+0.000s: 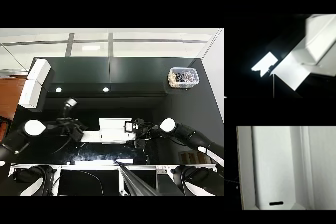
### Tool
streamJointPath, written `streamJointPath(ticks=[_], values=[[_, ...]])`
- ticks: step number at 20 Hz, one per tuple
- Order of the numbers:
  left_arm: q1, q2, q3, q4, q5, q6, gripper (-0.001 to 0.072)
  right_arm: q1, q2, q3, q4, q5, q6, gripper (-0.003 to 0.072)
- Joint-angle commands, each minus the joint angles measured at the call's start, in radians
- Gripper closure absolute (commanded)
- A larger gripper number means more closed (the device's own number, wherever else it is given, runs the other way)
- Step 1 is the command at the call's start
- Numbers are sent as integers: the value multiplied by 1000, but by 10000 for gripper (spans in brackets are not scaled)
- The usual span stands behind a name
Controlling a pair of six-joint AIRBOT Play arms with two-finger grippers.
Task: Fold the box and place the chain.
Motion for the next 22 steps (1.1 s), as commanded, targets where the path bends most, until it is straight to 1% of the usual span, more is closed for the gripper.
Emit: streamJointPath(ticks=[1,3,4,5,7,10,12,17,18,20,22], values=[[258,47,-5,123,-233,-339,678,0,-1,0,0,-4,0,209],[388,46,-27,121,-246,-557,677,0,-1,0,0,-4,0,209],[438,46,-43,114,-245,-613,677,0,-1,0,0,-4,0,209],[468,46,-58,98,-246,-613,677,0,-1,0,0,-4,0,209],[479,44,-92,58,-243,-613,677,0,-1,0,0,-4,0,209],[430,11,-148,-54,-241,-589,677,0,-1,0,0,-5,0,209],[364,-28,-159,-109,-222,-539,676,0,-1,0,0,-4,0,209],[184,-125,-156,-230,-106,-488,668,0,-1,0,0,-4,0,209],[158,-136,-156,-241,-78,-488,577,0,-1,0,0,-4,0,209],[121,-141,-155,-249,-32,-488,570,1,-1,0,0,-4,0,209],[105,-141,-146,-280,-48,-440,558,1,-1,0,0,-4,0,210]])
